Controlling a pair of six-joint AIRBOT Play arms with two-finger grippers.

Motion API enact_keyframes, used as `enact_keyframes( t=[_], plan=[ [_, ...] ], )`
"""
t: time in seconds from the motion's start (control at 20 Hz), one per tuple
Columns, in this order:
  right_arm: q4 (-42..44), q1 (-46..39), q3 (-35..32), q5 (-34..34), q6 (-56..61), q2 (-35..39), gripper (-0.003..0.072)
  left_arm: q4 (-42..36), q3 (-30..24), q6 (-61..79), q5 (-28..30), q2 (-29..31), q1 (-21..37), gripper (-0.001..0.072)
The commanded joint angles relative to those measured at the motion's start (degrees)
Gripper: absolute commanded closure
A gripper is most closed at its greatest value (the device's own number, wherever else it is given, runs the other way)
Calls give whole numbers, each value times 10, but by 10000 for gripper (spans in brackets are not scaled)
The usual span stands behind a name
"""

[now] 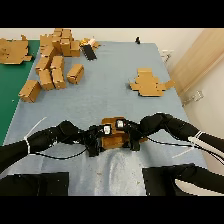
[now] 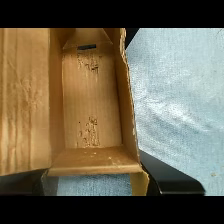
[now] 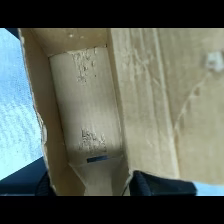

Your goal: Fold the box.

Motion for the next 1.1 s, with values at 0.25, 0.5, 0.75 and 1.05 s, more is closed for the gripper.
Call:
enact_keyframes(
  t=[0.25,0.5,0.75,1.05],
  plan=[
    [-4,0,0,0,0,0,187,0,0,0,0,0,0,273],
    [-19,0,0,-13,0,0,186,0,0,0,-1,0,0,273],
    [-28,-8,10,-48,0,7,-28,0,0,0,0,0,0,272],
    [-85,-59,15,-91,1,49,-27,0,0,0,0,0,0,272]
  ],
)
